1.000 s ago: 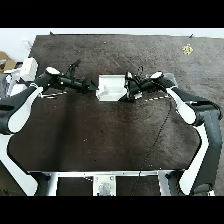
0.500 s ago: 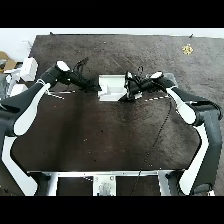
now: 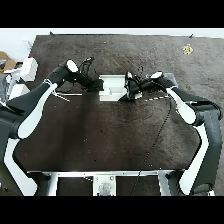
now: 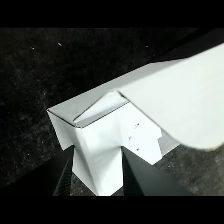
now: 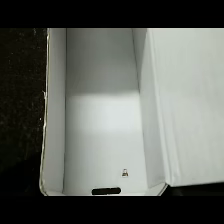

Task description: Fold the box and place the chain.

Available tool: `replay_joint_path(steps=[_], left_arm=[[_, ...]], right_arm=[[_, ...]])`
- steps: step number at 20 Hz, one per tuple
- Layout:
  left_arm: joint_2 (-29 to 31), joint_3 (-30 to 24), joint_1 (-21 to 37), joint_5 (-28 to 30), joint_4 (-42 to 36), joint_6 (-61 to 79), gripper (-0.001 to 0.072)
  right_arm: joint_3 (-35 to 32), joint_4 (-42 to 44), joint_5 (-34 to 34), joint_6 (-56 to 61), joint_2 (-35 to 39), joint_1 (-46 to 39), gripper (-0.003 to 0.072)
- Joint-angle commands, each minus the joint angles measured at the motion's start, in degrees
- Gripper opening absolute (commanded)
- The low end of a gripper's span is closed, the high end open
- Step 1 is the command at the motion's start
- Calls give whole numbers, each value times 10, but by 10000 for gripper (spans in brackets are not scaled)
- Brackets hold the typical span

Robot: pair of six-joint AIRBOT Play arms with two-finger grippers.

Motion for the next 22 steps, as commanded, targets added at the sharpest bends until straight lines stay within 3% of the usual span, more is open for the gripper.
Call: replay_joint_path(steps=[1,8,11,16,22], left_arm=[[0,1,-18,21,48,-33,329],[0,12,-52,1,160,-106,328],[-6,57,-83,-25,264,-196,327],[-104,220,-112,-186,345,-274,327],[-129,234,-123,-210,397,-336,325]], right_arm=[[0,0,0,0,0,1,387],[0,0,0,0,0,1,387],[0,0,0,0,0,1,386],[0,0,0,0,0,1,387],[0,0,0,0,0,1,386]])
